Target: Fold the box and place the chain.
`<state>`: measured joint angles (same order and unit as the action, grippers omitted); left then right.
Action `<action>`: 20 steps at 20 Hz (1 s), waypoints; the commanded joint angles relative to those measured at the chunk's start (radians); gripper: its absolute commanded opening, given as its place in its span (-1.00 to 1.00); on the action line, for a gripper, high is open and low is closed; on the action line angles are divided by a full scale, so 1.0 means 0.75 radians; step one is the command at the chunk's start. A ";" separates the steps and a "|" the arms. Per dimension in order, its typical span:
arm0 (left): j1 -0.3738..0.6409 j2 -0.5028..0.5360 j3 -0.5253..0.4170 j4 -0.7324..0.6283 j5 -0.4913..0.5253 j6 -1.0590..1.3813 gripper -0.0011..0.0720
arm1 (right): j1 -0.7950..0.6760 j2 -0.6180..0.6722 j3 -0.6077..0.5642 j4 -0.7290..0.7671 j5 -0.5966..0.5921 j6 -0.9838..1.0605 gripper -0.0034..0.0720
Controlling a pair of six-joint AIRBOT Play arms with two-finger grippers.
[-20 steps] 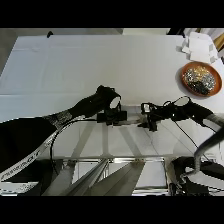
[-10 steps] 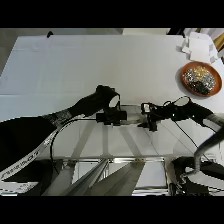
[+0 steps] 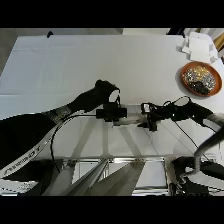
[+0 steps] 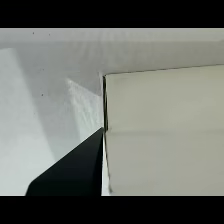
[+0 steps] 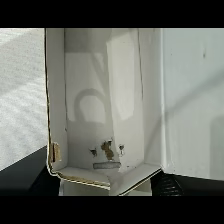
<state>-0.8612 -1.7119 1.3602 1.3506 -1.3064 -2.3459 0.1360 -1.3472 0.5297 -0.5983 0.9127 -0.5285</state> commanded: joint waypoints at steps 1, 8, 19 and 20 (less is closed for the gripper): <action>-0.004 -0.036 0.028 0.000 -0.053 0.025 -0.61 | 0.000 0.001 0.000 0.000 0.000 0.000 0.07; -0.009 -0.052 0.028 0.002 -0.069 0.021 -0.95 | 0.000 0.001 0.000 0.000 0.000 0.000 0.07; -0.040 -0.083 0.028 0.075 -0.058 0.021 -0.70 | 0.000 0.001 0.000 0.000 0.000 0.000 0.07; -0.042 -0.089 0.028 0.075 -0.060 0.021 -0.75 | 0.000 0.001 0.000 0.000 0.000 0.000 0.07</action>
